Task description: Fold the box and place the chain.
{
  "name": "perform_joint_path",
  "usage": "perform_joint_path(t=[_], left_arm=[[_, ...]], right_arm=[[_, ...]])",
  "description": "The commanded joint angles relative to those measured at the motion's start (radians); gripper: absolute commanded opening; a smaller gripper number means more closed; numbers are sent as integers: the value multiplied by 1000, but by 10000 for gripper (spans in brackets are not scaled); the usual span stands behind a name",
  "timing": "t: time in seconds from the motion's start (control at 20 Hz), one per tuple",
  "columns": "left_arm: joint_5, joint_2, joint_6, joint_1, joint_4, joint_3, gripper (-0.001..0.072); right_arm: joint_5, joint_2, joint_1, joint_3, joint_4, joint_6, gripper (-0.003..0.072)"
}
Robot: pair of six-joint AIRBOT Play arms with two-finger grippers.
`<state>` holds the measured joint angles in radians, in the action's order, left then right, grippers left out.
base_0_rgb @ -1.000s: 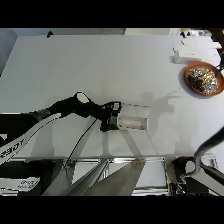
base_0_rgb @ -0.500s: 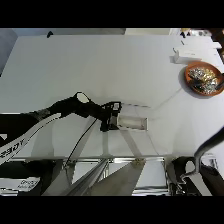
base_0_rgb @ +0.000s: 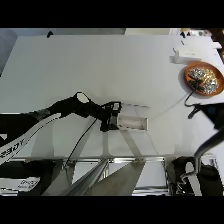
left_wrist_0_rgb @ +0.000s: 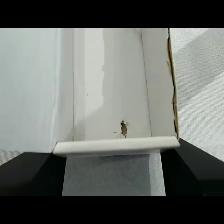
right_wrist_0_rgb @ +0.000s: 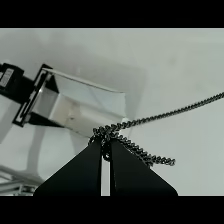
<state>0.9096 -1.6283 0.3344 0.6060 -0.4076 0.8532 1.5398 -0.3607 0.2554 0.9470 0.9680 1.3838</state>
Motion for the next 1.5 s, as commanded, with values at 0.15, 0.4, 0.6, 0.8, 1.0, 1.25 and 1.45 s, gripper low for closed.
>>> perform_joint_path(t=[0.15, 0.4, 0.6, 0.8, 1.0, 1.25, 1.45], left_arm=[[0, 1, 0, 0, 0, 0, 172], [0, 1, 0, 0, 0, 0, 172], [0, 1, 0, 0, 0, 0, 172], [0, 0, 0, 0, 0, 0, 172], [0, 1, 0, 0, 0, 0, 172], [0, 0, 0, 0, 0, 0, 172], [0, 0, 0, 0, 0, 0, 172]], right_arm=[[-179, 156, -18, -375, -270, -51, 20], [-376, 142, -43, -602, -311, -144, 20], [-451, 87, -159, -653, -310, -224, 20], [-542, -17, -294, -652, -309, -269, 20], [-667, -179, -432, -651, -295, -298, 20], [-825, -388, -628, -579, -261, -297, 20], [-866, -522, -764, -454, -95, -157, 20]])
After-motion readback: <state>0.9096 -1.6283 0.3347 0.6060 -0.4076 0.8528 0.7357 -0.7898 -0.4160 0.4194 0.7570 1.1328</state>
